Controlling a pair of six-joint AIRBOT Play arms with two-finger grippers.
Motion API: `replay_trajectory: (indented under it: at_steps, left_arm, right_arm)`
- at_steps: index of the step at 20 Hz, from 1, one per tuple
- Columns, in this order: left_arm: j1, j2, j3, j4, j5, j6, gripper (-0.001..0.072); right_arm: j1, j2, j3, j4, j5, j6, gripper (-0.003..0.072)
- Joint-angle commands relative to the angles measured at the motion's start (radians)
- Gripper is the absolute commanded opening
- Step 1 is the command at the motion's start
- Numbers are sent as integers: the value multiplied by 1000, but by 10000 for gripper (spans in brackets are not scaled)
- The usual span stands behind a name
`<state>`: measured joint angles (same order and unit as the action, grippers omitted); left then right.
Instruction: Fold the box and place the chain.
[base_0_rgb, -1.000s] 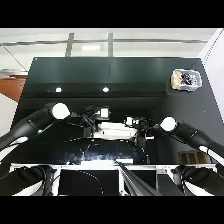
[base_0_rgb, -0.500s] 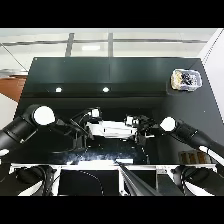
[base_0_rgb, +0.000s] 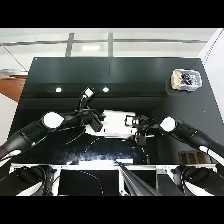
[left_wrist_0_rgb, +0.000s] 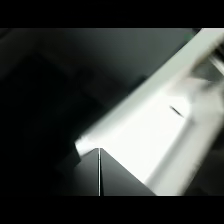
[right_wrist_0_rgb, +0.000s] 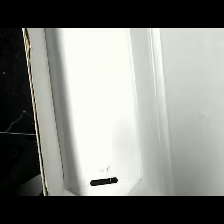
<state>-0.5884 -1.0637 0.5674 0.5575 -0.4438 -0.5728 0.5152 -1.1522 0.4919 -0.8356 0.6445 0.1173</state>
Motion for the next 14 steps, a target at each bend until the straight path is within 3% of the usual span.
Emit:
replay_trajectory:
  at_steps: [1, 8, 14]
  left_arm:
    - [-4, -74, -5, -45, 99, 50, 30]
    - [-5, -153, -5, -45, 19, 51, 30]
    - [55, -99, 54, 100, -23, 53, 29]
  right_arm:
    - [1, 1, 0, -3, 2, 0, 426]
    - [1, 1, 0, -3, 2, 0, 426]
    - [1, 1, 0, -3, 3, 0, 426]
